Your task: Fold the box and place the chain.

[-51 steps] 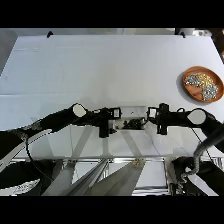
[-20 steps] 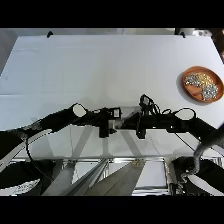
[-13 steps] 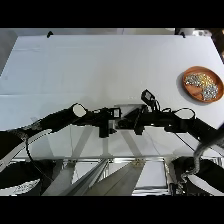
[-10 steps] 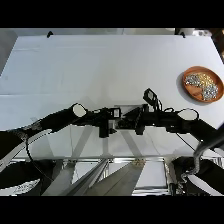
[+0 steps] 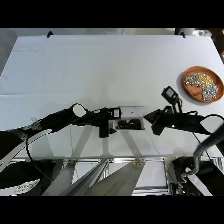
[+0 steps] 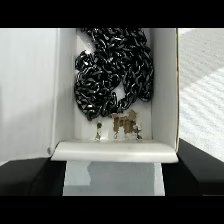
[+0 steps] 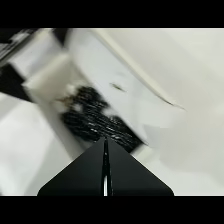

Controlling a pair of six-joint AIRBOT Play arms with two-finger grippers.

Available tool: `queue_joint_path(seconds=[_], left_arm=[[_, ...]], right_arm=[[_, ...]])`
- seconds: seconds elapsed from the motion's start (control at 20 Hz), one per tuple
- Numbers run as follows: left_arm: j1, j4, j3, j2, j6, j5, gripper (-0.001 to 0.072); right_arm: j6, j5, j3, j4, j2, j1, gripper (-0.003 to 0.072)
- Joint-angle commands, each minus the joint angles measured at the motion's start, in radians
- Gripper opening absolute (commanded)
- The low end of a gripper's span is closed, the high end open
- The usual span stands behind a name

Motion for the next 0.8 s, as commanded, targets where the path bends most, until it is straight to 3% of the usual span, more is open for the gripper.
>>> queue_joint_path(seconds=[0.0, 0.1, 0.3, 0.4, 0.6, 0.75], left_arm=[[0.000, 0.000, 0.000, 0.000, 0.000, 0.000, 0.0133], [0.000, 0.000, 0.000, 0.000, 0.000, 0.000, 0.0133], [0.000, 0.000, 0.000, 0.000, 0.000, 0.000, 0.0133], [0.000, 0.000, 0.000, 0.000, 0.000, 0.000, 0.0133], [0.000, 0.000, 0.000, 0.000, 0.000, 0.000, 0.0133], [0.000, 0.000, 0.000, 0.000, 0.000, 0.000, 0.0134]], right_arm=[[0.266, -0.084, 0.010, -0.203, 0.018, -0.145, 0.0011], [0.245, -0.158, 0.047, -0.201, -0.042, -0.156, 0.0008], [0.128, -0.130, 0.237, -0.151, -0.285, -0.156, 0.0007], [0.081, -0.053, 0.377, -0.144, -0.408, -0.156, 0.0007], [-0.122, 0.222, 0.667, -0.034, -0.593, -0.122, 0.0005], [-0.230, 0.314, 0.768, 0.071, -0.693, -0.028, 0.0006]])
